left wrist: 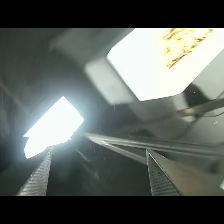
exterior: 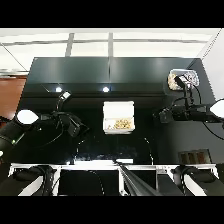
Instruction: Fold the box and place the chain.
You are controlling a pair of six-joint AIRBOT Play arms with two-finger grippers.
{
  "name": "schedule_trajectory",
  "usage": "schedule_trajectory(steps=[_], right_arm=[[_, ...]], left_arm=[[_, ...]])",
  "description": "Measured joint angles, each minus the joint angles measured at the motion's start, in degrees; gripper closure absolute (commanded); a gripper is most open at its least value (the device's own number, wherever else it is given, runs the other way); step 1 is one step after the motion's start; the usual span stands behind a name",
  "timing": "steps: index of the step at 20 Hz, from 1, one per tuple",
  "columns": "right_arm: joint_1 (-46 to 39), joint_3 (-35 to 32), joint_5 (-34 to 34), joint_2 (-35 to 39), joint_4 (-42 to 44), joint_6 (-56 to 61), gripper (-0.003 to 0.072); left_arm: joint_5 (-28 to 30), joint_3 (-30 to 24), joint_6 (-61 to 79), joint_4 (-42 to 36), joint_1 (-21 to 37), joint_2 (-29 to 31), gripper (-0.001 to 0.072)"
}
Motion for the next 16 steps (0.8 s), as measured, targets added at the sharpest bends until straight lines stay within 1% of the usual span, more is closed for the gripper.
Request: schedule_trajectory(steps=[3,5,7,12,16], right_arm=[[0.0,-0.09,-0.37,0.0,0.0,0.37,0.0366],[0.0,-0.13,-0.74,0.0,0.0,0.59,0.0366],[0.0,-0.13,-1.03,-0.04,0.02,0.74,0.0366],[0.0,-0.13,-1.22,-0.04,0.02,0.92,0.0366],[0.0,-0.13,-1.22,-0.04,0.02,0.92,0.0366]], left_arm=[[1.64,0.24,19.02,-3.8,-2.71,-3.04,-0.0009],[1.53,1.75,29.05,-5.6,-4.81,-6.75,-0.0009],[0.9,4.07,35.93,-6.86,-6.71,-11.04,-0.0009],[-0.15,10.71,42.99,-8.13,-9.46,-20.9,-0.0009],[-1.25,13.03,44.5,-7.69,-10.95,-24.65,-0.0009]])
